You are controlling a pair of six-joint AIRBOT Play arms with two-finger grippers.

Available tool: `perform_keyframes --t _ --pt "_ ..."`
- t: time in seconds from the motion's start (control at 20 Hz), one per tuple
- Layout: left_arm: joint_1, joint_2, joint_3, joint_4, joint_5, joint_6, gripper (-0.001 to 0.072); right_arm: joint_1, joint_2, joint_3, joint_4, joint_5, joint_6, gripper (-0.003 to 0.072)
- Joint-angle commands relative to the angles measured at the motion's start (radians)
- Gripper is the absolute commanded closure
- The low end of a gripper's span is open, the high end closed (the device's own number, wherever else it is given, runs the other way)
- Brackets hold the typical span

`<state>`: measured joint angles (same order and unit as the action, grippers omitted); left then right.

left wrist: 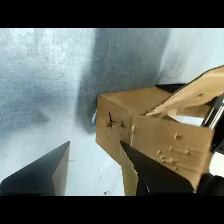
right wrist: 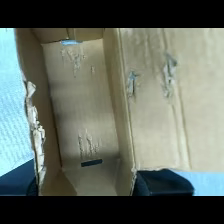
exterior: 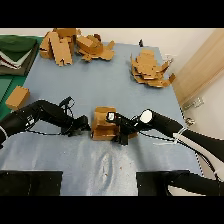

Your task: Fold the box.

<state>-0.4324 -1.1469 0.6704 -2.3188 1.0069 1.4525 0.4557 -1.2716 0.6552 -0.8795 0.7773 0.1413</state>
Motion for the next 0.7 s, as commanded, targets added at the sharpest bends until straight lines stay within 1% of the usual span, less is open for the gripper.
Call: perform_keyframes --t 0.0,0.3,0.5,0.65 --pt "0.015 0.0 0.018 0.027 -0.019 -0.014 0.0248 0.0 -0.001 0.0 0.002 0.001 0.001 0.0101" --pt "0.021 0.029 0.106 0.025 -0.019 -0.005 0.0247 0.0 -0.001 0.0 0.002 -0.002 0.001 0.0101" --pt "-0.02 0.013 0.105 0.036 -0.015 -0.002 0.0246 0.0 0.0 0.0 0.002 -0.006 0.0 0.01" --pt "-0.065 -0.01 0.105 0.069 -0.016 -0.014 0.0246 0.0 -0.001 0.0 0.002 -0.007 0.001 0.01"
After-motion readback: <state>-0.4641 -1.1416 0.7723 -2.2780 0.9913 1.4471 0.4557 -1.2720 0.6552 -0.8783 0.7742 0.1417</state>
